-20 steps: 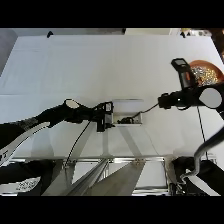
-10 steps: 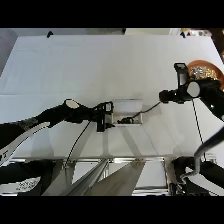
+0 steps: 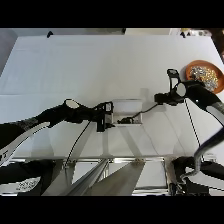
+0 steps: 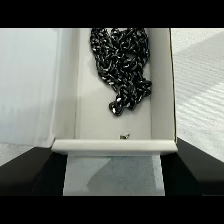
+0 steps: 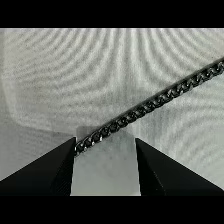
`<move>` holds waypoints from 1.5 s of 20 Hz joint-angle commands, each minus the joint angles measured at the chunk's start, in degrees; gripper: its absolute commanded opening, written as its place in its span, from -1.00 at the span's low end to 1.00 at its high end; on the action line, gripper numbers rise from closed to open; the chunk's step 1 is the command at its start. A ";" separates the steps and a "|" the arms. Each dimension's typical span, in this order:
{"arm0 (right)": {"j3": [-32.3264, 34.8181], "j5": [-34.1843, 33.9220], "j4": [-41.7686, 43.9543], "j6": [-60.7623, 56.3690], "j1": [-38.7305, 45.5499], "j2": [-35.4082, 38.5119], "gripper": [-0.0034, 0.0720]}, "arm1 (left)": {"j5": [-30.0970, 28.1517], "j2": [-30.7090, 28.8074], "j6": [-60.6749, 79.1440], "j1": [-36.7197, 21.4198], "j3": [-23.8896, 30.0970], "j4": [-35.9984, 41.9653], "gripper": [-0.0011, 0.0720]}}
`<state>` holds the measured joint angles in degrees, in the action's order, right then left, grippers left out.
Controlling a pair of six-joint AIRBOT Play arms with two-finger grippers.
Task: Fold the box and place the chain.
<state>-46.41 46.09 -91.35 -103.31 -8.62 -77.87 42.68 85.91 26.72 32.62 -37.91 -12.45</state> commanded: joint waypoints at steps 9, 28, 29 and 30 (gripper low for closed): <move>0.04 2.86 -0.22 4.02 0.00 -0.85 -0.86 | 0.00 -0.02 0.02 -0.02 -0.02 0.00 -0.40; 0.04 18.23 17.31 7.13 -19.50 35.36 -0.86 | 0.00 -0.02 0.02 -0.02 -0.02 0.00 -0.40; 0.04 16.20 19.76 7.13 -21.29 35.54 -0.86 | -0.02 -0.02 0.02 -0.02 -0.02 0.00 -0.40; 0.07 14.23 21.46 7.13 -22.84 35.52 -0.86 | -0.02 -0.02 0.02 -0.02 -0.02 0.00 -0.40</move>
